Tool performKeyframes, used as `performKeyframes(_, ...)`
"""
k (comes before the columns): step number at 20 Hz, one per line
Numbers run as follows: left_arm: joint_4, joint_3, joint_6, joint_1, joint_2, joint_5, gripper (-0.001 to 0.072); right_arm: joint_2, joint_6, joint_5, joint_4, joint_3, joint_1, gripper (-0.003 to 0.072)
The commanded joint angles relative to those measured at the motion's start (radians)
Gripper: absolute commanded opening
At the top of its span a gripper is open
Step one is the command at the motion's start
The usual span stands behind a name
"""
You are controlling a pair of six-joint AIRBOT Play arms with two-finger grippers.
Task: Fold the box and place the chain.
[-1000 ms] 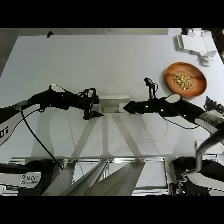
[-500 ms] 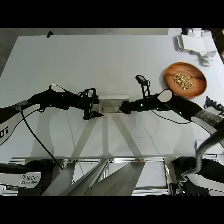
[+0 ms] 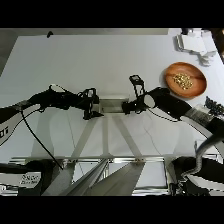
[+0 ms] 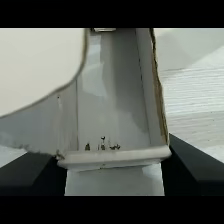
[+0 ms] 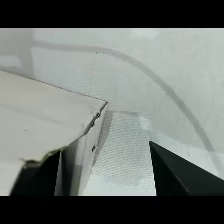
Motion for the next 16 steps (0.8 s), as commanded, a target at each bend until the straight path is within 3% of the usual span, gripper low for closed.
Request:
performKeyframes(1,0.002,0.001,0.000,0.000,0.000,-0.002,0.0316,-0.042,0.211,0.046,-0.130,0.070,0.035,0.0529)
performKeyframes(5,0.001,0.001,0.000,0.000,0.000,-0.002,0.0316,-0.101,0.323,0.083,-0.157,0.104,0.056,0.0512)
performKeyframes(7,0.001,0.001,0.000,0.000,0.000,-0.002,0.0316,-0.122,0.359,0.095,-0.192,0.112,0.073,0.0376)
performKeyframes(8,0.001,0.001,0.000,0.000,0.000,-0.003,0.0316,-0.129,0.380,0.095,-0.197,0.112,0.080,0.0347)
performKeyframes(10,0.001,0.001,0.000,0.000,0.000,-0.002,0.0316,-0.135,0.407,0.092,-0.197,0.113,0.083,0.0141)
performKeyframes(12,0.001,0.001,0.000,0.000,0.000,-0.002,0.0316,-0.136,0.407,0.091,-0.197,0.113,0.082,0.0016)
performKeyframes(16,0.001,0.001,0.000,0.000,0.000,-0.002,0.0316,-0.135,0.407,0.083,-0.187,0.113,0.082,0.0034)
